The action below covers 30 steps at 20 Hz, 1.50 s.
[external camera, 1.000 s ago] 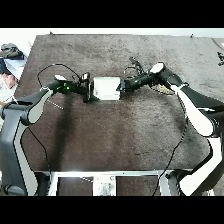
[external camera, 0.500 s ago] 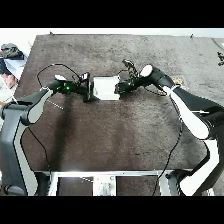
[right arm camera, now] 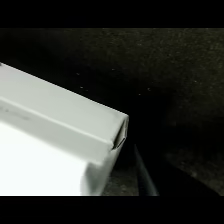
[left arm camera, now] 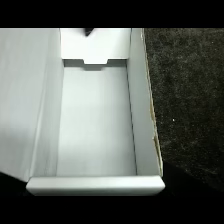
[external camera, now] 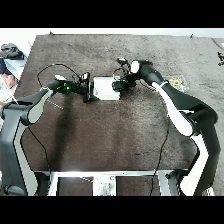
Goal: Fold the box and place the chain.
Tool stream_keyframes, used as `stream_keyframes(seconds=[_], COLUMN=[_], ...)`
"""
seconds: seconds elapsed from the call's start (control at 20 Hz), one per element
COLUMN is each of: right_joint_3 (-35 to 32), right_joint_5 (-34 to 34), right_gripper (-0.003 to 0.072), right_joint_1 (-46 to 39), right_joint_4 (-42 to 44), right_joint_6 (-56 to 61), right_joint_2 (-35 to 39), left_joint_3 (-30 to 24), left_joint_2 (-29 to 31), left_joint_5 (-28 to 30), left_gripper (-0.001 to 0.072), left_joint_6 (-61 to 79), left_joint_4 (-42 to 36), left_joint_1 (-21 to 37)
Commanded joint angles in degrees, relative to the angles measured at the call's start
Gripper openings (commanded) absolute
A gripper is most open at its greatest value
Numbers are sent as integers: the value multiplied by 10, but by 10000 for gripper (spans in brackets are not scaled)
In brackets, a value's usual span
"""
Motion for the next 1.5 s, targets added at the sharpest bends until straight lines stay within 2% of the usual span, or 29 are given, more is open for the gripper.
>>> stream_keyframes(seconds=[0.0, 0.1, 0.15, 0.45, 0.8, 1.45], right_joint_3=[69, 79, 79, 78, 78, 75], right_joint_5=[82, 76, 75, 75, 34, 49], right_gripper=[413, 410, 378, 378, 378, 378], right_joint_1=[21, 28, 31, 31, 44, 47], right_joint_4=[-83, -85, -86, -98, -125, -128], right_joint_6=[54, 70, 71, 115, 144, 151], right_joint_2=[-35, -39, -40, -45, -45, -54], left_joint_3=[0, 0, 0, 0, 0, 0], left_joint_2=[0, 0, 0, 0, 0, 0], left_joint_5=[0, 0, 0, 0, 0, 0], left_gripper=[419, 419, 419, 419, 419, 419], left_joint_6=[0, 0, 0, 0, 0, 0], left_joint_4=[0, 0, 0, 0, 0, 0], left_joint_1=[0, 0, 0, 0, 0, 0])
